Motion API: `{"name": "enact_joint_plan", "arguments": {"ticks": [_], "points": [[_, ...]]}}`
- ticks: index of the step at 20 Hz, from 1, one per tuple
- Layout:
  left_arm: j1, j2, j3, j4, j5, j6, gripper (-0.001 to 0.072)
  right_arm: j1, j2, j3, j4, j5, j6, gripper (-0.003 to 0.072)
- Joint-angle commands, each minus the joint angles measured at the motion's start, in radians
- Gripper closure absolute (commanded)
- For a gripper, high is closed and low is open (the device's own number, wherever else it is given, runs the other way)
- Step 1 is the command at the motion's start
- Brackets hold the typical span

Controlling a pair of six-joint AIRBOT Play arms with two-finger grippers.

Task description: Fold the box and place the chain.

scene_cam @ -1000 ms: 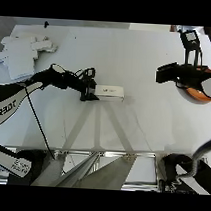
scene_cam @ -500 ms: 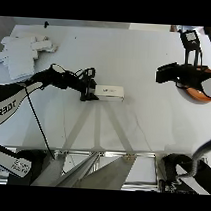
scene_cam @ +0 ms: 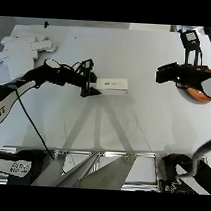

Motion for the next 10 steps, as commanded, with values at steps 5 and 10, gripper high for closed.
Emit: {"name": "enact_joint_plan", "arguments": {"ticks": [5,10], "points": [[0.058,0.233,0.001,-0.028,0.182,-0.226,0.0702,0.000,0.001,0.001,0.000,0.000,0.000,0.0674],[0.221,0.380,0.001,0.045,0.346,-0.411,0.0703,-0.001,0.001,0.001,0.000,0.000,0.000,0.0674]]}}
